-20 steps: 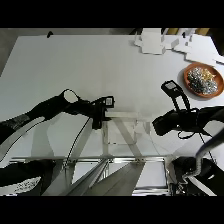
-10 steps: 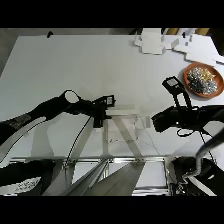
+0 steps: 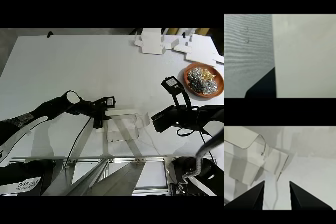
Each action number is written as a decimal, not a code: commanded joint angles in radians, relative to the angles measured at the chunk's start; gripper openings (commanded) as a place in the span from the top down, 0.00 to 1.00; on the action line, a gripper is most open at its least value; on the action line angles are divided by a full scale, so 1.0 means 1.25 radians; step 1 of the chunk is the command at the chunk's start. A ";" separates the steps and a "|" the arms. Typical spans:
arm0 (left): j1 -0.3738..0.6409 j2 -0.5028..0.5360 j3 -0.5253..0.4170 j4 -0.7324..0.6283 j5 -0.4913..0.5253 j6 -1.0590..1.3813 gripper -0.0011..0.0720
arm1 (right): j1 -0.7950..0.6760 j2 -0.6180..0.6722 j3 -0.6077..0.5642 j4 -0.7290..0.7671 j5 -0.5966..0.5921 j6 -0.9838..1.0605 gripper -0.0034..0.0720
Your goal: Fold the box and place the chain.
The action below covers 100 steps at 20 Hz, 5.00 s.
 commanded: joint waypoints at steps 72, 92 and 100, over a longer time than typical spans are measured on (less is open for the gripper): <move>-0.006 0.000 0.000 0.014 -0.005 0.136 0.97 | 0.233 0.001 -0.345 0.081 -0.437 -0.719 0.05; -0.006 0.000 0.000 0.014 -0.005 0.136 0.97 | 0.278 -0.076 -0.388 0.084 -0.648 -0.719 0.07; -0.006 0.000 0.000 0.014 -0.005 0.136 0.97 | 0.169 -0.075 -0.347 0.177 -0.560 -0.752 0.07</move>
